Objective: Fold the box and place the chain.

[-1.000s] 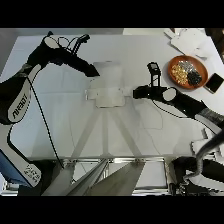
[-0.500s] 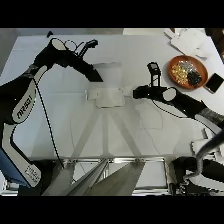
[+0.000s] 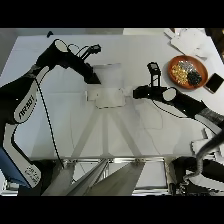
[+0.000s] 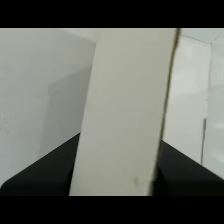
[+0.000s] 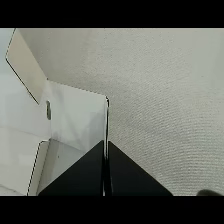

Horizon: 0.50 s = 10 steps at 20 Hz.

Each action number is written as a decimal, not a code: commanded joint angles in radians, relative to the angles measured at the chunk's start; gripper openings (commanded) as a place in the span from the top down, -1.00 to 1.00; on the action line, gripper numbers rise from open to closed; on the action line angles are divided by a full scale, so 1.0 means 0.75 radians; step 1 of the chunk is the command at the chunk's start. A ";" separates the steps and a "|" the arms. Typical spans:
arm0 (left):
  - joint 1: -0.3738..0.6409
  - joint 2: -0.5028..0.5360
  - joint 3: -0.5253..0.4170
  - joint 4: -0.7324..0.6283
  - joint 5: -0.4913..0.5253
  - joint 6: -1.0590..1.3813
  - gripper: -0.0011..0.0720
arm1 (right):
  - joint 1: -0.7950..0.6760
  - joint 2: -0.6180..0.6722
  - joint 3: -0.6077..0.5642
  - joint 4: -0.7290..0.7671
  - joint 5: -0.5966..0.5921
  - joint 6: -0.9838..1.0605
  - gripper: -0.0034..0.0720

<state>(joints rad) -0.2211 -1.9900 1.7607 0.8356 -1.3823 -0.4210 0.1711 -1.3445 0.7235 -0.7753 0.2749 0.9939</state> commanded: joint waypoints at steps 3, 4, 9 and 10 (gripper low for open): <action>-0.010 -0.030 0.001 0.012 0.026 0.028 0.43 | 0.002 0.000 0.000 0.001 0.000 0.001 0.88; -0.011 -0.038 0.001 0.008 0.023 0.028 0.42 | 0.002 0.000 0.000 0.001 0.000 0.001 0.88; -0.015 -0.057 0.001 -0.069 0.021 0.028 0.81 | 0.002 0.000 0.000 0.001 0.000 0.001 0.88; -0.015 -0.057 0.001 -0.069 0.017 0.030 0.95 | 0.002 0.000 0.000 0.001 0.000 0.001 0.88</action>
<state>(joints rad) -0.2314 -2.0274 1.7607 0.8043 -1.3739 -0.3954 0.1711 -1.3445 0.7235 -0.7750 0.2718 0.9939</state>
